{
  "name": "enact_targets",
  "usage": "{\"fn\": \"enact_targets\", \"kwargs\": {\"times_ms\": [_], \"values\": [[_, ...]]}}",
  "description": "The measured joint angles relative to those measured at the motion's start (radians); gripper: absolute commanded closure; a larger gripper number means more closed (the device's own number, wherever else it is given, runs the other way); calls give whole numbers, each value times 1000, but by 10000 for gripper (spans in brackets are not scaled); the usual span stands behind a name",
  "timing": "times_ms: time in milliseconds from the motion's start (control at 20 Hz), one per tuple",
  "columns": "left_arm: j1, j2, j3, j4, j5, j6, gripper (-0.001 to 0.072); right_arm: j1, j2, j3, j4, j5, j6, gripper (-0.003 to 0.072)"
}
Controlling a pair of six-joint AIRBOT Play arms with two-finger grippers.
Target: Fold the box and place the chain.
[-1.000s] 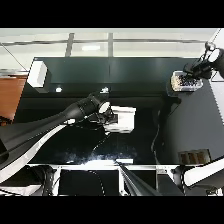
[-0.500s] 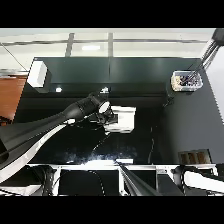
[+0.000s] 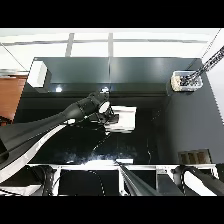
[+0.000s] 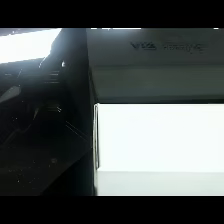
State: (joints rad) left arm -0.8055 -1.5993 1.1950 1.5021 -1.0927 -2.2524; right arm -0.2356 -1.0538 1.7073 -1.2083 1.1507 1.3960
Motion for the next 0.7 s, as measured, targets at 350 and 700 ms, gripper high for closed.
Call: {"fn": "enact_targets", "kwargs": {"times_ms": [350, 700], "values": [[0, 0, 0, 0, 0, 0, 680, 3, 149, -161, 337, 265, -153, 683], [0, 0, 0, 0, 0, 0, 680, 97, 199, -353, 591, 348, -212, 683]]}}
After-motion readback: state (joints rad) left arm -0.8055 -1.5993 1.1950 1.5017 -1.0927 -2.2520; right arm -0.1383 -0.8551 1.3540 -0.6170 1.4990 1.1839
